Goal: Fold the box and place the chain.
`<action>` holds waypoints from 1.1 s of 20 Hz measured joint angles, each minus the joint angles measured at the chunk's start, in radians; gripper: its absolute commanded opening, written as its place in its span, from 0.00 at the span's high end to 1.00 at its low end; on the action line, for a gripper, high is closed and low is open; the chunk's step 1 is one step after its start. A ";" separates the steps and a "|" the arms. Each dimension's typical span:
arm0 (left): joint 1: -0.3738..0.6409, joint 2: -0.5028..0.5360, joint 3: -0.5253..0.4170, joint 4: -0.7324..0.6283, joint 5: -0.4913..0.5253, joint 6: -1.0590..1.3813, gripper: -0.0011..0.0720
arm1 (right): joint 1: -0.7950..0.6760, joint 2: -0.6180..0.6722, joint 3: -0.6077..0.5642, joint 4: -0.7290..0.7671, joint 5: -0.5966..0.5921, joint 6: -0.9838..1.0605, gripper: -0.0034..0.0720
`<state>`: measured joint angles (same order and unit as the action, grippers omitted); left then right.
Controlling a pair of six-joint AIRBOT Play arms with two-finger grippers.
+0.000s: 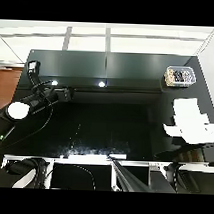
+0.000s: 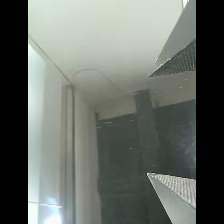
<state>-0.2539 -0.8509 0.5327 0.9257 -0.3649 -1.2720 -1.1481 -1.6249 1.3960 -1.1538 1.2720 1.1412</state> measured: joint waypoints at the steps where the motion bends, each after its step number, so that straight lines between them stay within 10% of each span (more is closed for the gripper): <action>1: 0.000 0.000 0.000 0.000 -0.015 0.000 0.02 | -0.007 -0.029 0.012 0.020 0.037 -0.035 0.00; 10: 0.000 0.000 0.000 -0.001 -0.144 -0.016 0.02 | 0.015 -0.128 0.037 0.114 0.219 -0.159 0.00; 13: 0.000 0.000 0.000 -0.002 -0.154 -0.018 0.02 | 0.035 -0.132 0.028 0.104 0.240 -0.163 0.31; 22: 0.000 0.000 0.000 -0.003 -0.167 -0.018 0.02 | 0.088 -0.117 0.020 0.023 0.258 -0.116 0.31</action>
